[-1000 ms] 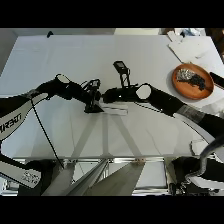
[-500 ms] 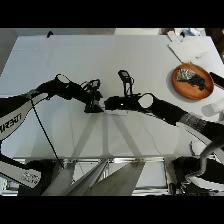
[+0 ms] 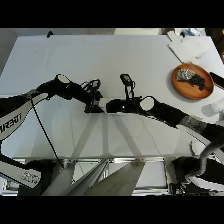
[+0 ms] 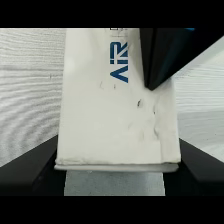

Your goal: Fold the box and place the chain.

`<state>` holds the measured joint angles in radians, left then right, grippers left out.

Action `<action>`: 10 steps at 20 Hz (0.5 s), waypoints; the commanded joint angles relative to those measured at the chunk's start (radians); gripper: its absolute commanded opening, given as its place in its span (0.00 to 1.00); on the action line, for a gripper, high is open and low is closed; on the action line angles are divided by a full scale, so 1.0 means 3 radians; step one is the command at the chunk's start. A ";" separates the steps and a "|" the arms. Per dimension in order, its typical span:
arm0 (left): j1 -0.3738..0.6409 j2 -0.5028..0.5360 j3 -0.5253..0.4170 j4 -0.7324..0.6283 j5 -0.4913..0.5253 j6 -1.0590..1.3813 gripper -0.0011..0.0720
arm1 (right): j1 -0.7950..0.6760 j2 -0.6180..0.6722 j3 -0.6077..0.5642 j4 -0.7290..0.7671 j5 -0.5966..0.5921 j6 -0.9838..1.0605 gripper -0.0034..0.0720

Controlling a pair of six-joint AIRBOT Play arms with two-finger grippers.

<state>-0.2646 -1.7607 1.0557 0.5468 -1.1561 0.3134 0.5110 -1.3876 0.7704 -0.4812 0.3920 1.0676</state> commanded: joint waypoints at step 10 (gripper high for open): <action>0.0003 0.0000 0.0001 -0.0001 0.0000 -0.0001 0.56 | 0.0142 0.0164 0.0023 0.0065 -0.0359 -0.0072 0.05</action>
<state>-0.2646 -1.7607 1.0557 0.5449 -1.1561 0.3107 0.5365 -1.3361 0.7757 -0.4644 0.3206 1.0470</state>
